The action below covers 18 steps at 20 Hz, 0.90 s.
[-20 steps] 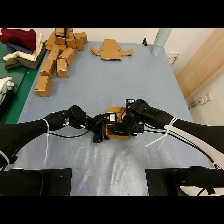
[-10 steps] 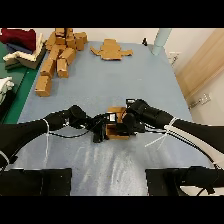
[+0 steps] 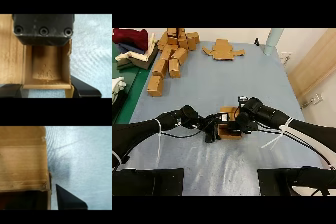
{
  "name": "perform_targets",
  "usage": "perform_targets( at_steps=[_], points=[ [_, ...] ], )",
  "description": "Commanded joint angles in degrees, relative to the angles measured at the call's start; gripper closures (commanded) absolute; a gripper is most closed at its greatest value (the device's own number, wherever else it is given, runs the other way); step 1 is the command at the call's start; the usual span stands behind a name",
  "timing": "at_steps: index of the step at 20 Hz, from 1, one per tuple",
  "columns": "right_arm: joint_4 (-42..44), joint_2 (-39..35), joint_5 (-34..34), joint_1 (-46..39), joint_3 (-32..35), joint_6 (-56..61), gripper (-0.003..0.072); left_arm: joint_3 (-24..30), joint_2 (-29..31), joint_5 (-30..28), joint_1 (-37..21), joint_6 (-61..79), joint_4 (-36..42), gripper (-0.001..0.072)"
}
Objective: Fold the box.
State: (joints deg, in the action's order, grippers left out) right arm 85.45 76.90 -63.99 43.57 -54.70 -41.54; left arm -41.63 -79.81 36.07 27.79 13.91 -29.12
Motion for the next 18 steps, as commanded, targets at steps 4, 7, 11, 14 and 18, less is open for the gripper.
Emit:
perform_targets(
  at_steps=[4, 7, 11, 14, 18],
  points=[
    [-0.7, 0.6, -0.2, 0.0, 0.0, -0.1, 0.0489, 0.0, 0.0, 0.0, 0.0, 0.0, 0.0, 0.0309],
    [-0.6, 1.5, -1.1, 0.0, 0.0, -0.1, 0.061, 0.0, 0.0, 0.0, 0.0, 0.0, 0.0, 0.0309],
    [-0.4, 1.5, -1.0, 0.0, 0.0, -1.5, 0.0684, 0.0, 0.0, 0.0, 0.0, 0.0, 0.0, 0.0309],
    [0.4, 1.4, -1.0, 0.0, 0.0, -2.2, 0.0225, 0.0, 0.0, 0.0, 0.0, 0.0, 0.0, 0.0309],
    [2.2, -1.0, -1.9, 0.0, -0.7, -2.7, 0.0225, 0.0, 0.0, 0.0, 0.0, 0.0, 0.0, 0.0309]
  ],
)
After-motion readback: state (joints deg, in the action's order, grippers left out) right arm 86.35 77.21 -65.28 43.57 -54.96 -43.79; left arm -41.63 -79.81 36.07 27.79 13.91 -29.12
